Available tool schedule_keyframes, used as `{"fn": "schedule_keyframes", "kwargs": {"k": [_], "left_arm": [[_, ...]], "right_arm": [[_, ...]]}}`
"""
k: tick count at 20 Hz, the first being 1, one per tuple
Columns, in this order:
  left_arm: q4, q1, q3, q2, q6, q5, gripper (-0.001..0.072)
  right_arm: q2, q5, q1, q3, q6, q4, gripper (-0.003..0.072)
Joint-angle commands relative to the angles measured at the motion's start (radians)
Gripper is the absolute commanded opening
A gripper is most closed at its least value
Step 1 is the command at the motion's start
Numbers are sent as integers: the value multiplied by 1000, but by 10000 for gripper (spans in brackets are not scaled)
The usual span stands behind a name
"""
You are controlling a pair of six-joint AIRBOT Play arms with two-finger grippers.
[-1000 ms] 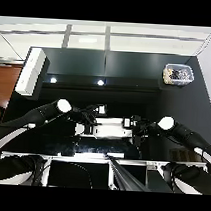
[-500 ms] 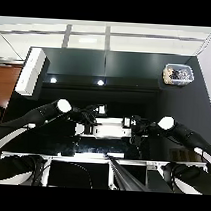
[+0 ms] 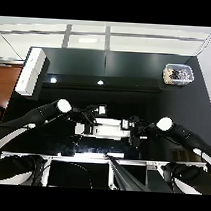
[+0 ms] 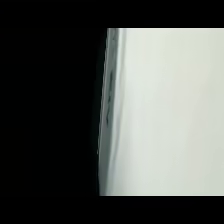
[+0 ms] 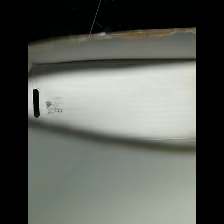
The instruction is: Fold the box and place the chain.
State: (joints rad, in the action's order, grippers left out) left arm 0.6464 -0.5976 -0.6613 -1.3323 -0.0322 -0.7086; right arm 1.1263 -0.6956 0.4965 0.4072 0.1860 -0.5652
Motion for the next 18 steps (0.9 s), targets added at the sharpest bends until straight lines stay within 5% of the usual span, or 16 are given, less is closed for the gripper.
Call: {"fn": "schedule_keyframes", "kwargs": {"k": [1, 8, 11, 14, 18], "left_arm": [[0, -1, 0, 0, 14, 1, 28], [0, -1, 0, 0, 14, -2, 43], [1, 0, 0, 0, 14, -2, 94], [9, 5, 0, 18, 16, -1, 304], [118, 33, 0, 103, 118, -11, 315]], "right_arm": [[1, 5, 12, 0, -6, -9, 382], [1, 5, 12, 0, -10, -9, 381], [1, 5, 12, 0, -11, -11, 382], [1, 5, 12, 0, -11, -11, 382], [1, 5, 12, 0, -13, -11, 382]]}}
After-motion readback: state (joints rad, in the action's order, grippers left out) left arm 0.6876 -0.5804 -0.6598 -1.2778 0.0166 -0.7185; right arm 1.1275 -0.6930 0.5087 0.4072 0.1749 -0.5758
